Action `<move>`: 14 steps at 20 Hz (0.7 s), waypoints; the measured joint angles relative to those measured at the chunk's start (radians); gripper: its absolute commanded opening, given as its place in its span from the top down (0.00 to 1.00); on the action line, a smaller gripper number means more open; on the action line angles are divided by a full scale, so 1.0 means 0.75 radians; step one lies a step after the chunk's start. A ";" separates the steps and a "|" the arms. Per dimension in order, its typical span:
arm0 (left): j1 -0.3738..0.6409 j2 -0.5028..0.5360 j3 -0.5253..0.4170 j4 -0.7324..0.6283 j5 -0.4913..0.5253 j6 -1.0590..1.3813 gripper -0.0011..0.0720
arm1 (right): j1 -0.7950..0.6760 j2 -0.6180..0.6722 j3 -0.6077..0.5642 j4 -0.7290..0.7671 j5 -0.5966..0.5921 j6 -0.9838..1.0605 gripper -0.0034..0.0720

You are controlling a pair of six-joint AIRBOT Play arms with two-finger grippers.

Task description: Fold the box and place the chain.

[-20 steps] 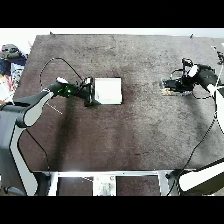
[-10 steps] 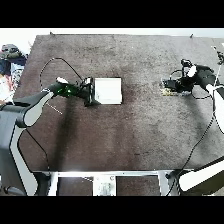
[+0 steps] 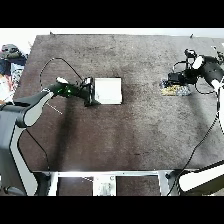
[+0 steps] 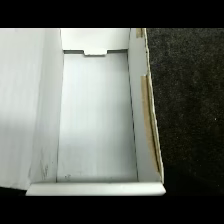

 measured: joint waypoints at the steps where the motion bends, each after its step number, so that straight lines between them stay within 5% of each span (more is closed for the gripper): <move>1: 0.000 0.000 0.000 0.000 0.000 0.000 0.58 | -0.002 -0.005 0.001 0.001 0.006 0.000 0.66; 5: 0.000 0.000 0.000 0.000 0.000 0.000 0.58 | -0.006 -0.055 0.004 0.021 -0.007 0.002 0.67; 7: 0.000 0.000 0.000 -0.001 0.000 0.000 0.58 | -0.006 -0.085 0.004 0.035 -0.014 0.003 0.82; 14: 0.000 0.000 0.000 -0.001 0.000 0.000 0.58 | -0.006 -0.123 0.005 0.049 -0.061 0.029 0.73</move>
